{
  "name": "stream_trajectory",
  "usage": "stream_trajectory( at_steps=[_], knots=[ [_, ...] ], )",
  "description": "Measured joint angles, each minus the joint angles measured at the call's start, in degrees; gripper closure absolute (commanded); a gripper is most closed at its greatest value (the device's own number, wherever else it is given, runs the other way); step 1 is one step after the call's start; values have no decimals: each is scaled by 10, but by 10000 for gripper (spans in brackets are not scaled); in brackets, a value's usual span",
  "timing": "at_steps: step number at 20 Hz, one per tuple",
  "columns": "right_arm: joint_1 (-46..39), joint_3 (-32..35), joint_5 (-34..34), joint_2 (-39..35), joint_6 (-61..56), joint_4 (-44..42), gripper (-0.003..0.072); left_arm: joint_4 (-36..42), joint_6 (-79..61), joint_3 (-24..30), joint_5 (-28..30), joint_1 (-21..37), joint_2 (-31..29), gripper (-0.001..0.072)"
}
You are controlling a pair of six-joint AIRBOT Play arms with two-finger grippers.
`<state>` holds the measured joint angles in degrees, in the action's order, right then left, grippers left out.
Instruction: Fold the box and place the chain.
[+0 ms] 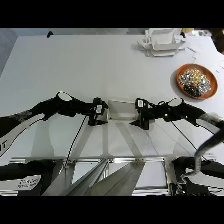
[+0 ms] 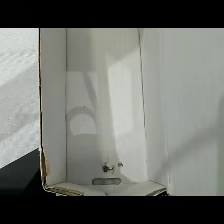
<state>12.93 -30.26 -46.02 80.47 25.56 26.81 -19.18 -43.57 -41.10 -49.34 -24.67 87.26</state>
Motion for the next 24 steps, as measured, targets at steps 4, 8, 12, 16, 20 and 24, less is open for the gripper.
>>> stream_trajectory(
  at_steps=[4, 8, 12, 16, 20, 24],
  knots=[
    [0, 0, 0, 0, 1, 0, 250, 14, 0, 0, -4, -9, 2, 10],
    [0, 0, 0, 0, 1, 1, 250, 17, 0, 0, -13, -14, 9, 62],
    [0, 0, 0, 0, 0, 0, 250, 16, 1, 0, -17, -15, 12, 670],
    [0, 0, 0, 0, 0, 0, 250, 17, 1, 0, -20, -16, 12, 679],
    [0, 0, 0, 0, 0, 0, 250, 16, 1, 0, -21, -15, 12, 679],
    [0, 0, 0, 0, 0, 0, 250, 16, 1, 0, -22, -15, 12, 679]
  ],
)
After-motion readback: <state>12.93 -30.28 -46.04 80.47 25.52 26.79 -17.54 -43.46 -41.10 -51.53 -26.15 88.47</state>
